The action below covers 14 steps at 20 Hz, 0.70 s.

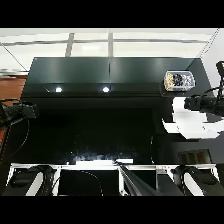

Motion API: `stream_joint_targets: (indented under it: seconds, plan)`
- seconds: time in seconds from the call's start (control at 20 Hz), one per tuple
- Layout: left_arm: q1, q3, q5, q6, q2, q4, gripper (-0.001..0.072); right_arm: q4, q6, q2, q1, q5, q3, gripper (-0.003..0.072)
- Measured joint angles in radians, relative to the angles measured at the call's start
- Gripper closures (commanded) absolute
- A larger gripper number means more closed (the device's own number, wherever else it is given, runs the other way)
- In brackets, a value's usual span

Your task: Fold the box and place the chain.

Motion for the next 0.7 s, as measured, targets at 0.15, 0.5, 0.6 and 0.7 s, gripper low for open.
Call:
stream_joint_targets:
  seconds: [0.15, 0.5, 0.6, 0.7]
  plan:
    - [0.000, 0.000, 0.000, 0.000, 0.000, 0.000, 0.0679, 0.000, 0.000, 0.000, 0.000, 0.000, 0.000, 0.0668]
    - [0.000, 0.000, 0.000, 0.000, 0.000, 0.000, 0.0679, 0.000, 0.000, 0.000, 0.000, 0.000, 0.000, 0.0669]
    - [0.000, 0.000, 0.002, 0.000, 0.000, 0.000, 0.0679, 0.000, 0.000, 0.000, 0.000, 0.000, 0.000, 0.0668]
    - [0.000, 0.000, 0.008, 0.000, 0.000, -0.001, 0.0679, 0.000, 0.000, 0.000, 0.000, 0.000, 0.000, 0.0668]
